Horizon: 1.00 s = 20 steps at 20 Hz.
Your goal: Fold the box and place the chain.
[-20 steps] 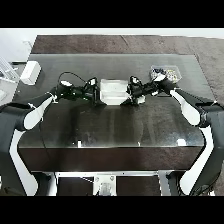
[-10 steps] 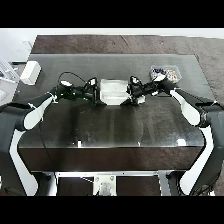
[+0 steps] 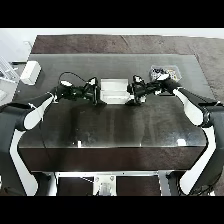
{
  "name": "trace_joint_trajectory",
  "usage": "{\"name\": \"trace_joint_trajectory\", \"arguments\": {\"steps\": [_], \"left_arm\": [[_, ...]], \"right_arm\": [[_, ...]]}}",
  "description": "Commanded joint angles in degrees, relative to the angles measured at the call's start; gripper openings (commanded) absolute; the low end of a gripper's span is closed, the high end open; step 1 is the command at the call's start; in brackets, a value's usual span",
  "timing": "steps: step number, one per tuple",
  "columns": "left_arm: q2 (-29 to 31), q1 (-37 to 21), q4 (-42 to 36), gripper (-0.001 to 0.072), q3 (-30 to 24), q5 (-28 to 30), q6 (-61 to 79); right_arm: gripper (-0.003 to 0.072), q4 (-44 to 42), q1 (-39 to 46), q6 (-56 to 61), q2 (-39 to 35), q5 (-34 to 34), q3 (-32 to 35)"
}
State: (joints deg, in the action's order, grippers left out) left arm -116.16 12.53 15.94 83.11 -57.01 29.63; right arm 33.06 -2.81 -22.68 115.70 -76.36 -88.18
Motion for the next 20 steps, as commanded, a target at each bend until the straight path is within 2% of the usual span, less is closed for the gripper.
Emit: {"name": "trace_joint_trajectory", "arguments": {"steps": [1,6,9,10,11,12,14,16,17,20], "left_arm": [[0.00,-0.07,0.31,0.0536,-0.02,-0.52,-0.13],[0.00,-0.07,0.31,0.0536,-0.02,-0.50,-0.13],[0.00,-0.07,0.31,0.0536,-0.02,-0.50,-0.13],[0.00,-0.07,0.31,0.0536,-0.02,-0.50,-0.13],[0.00,-0.07,0.31,0.0536,-0.02,-0.50,-0.13],[0.00,-0.07,0.31,0.0536,-0.02,-0.50,-0.13],[0.00,-0.07,0.31,0.0536,-0.02,-0.50,-0.13],[0.00,-0.07,0.31,0.0536,-0.02,-0.50,-0.13],[0.00,-0.07,0.31,0.0536,-0.02,-0.50,-0.13],[0.00,-0.07,0.31,0.0536,-0.02,-0.50,-0.13]], "right_arm": [[0.0720,0.63,2.60,0.20,-1.42,-1.14,-0.07],[0.0720,0.66,7.41,2.32,-5.51,-2.49,-0.07],[0.0719,-2.34,9.40,3.85,-8.59,-8.37,-0.07],[0.0636,-4.74,9.42,3.85,-9.14,-11.10,-0.07],[0.0259,-7.56,9.29,3.82,-9.40,-14.80,-0.07],[0.0024,-11.15,9.01,4.11,-9.40,-17.64,-0.04],[0.0013,-16.90,7.87,6.56,-9.33,-17.14,-0.04],[0.0012,-18.95,6.14,10.95,-9.33,-10.23,-0.07],[0.0012,-18.43,4.94,12.20,-9.16,-6.10,-0.07],[0.0011,-13.88,1.40,12.17,-8.57,0.74,-0.39]]}}
